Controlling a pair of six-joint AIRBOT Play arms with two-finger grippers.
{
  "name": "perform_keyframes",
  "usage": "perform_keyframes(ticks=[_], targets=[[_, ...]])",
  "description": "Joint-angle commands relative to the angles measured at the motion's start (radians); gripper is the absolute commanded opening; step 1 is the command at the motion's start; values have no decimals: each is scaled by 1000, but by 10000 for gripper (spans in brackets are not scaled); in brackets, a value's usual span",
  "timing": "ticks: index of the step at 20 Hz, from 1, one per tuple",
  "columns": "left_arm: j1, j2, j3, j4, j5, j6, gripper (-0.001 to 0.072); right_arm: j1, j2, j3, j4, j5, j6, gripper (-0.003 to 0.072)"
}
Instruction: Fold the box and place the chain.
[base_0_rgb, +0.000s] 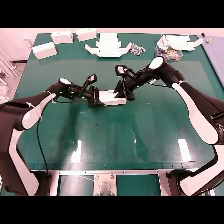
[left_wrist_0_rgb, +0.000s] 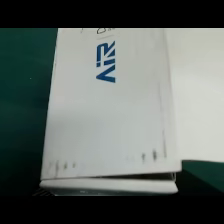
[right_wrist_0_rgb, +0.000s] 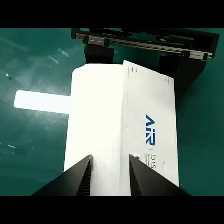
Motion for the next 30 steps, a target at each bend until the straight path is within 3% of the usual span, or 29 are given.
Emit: perform_keyframes(ticks=[1,21,24,30], targets=[[0,-1,0,0,0,0,488,-6,-27,31,12,20,8,270],[0,-1,0,0,-1,0,488,-20,-72,45,41,69,98,302],[0,-1,0,0,-1,0,488,-20,-75,44,34,22,100,395],[0,-1,0,0,-1,-1,488,-19,-73,85,34,17,99,368]])
